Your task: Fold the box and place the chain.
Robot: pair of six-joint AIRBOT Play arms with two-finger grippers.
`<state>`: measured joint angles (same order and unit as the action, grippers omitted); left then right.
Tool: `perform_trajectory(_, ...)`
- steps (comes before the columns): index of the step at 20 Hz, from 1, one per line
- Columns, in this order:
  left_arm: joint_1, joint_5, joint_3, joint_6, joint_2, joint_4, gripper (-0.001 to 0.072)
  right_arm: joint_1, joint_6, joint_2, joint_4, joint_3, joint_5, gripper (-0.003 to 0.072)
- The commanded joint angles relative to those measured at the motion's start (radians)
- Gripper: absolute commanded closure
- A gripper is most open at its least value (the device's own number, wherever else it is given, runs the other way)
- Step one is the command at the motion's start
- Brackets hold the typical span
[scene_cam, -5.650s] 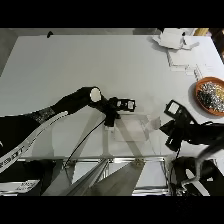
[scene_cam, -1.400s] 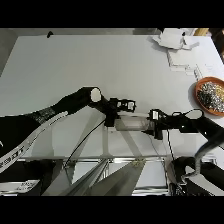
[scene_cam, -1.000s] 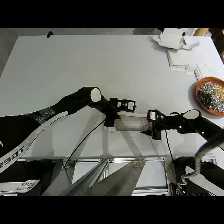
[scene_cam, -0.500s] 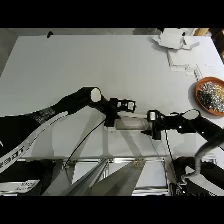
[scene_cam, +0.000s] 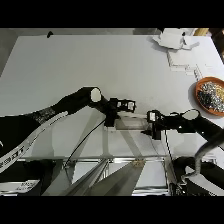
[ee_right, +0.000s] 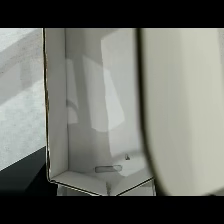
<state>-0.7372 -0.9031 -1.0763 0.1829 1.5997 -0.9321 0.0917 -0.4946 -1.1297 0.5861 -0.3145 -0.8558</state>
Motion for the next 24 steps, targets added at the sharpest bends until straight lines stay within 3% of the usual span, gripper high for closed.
perform_trajectory(1,0.000,0.000,0.000,0.000,0.000,0.000,0.0699,0.000,-0.001,-0.001,0.002,0.001,0.000,0.0226)
perform_trajectory(5,0.000,-0.024,0.000,-0.003,-0.002,0.021,0.0694,0.000,-0.001,-0.001,0.002,0.001,0.000,0.0226)
perform_trajectory(6,0.000,-0.025,0.000,-0.002,-0.005,0.013,0.0594,0.000,-0.001,-0.001,0.002,0.001,0.000,0.0226)
perform_trajectory(8,0.003,-0.037,0.000,0.026,-0.027,-0.014,0.0245,0.000,-0.001,-0.001,0.002,0.001,0.000,0.0226)
perform_trajectory(9,0.006,-0.048,0.000,0.071,-0.048,-0.042,0.0196,0.000,-0.001,-0.001,0.002,0.001,0.000,0.0226)
perform_trajectory(10,0.009,-0.069,0.000,0.113,-0.071,-0.071,0.0196,0.000,-0.001,-0.001,0.002,0.001,0.000,0.0226)
perform_trajectory(16,0.016,-0.285,0.000,0.443,-0.218,-0.323,0.0208,0.000,-0.001,-0.001,0.002,0.001,0.000,0.0226)
perform_trajectory(17,0.021,-0.318,0.000,0.480,-0.240,-0.322,0.0276,0.000,-0.001,-0.001,0.002,0.001,0.000,0.0226)
perform_trajectory(19,0.008,-0.363,0.000,0.504,-0.278,-0.300,0.0710,0.000,-0.001,-0.001,0.002,0.001,0.000,0.0226)
perform_trajectory(22,-0.070,-0.339,0.000,0.598,-0.294,-0.221,0.0708,0.000,-0.001,-0.001,0.002,0.001,0.000,0.0226)
perform_trajectory(24,-0.150,-0.233,0.000,0.608,-0.289,-0.224,0.0708,0.000,-0.001,-0.001,0.002,0.001,0.000,0.0226)
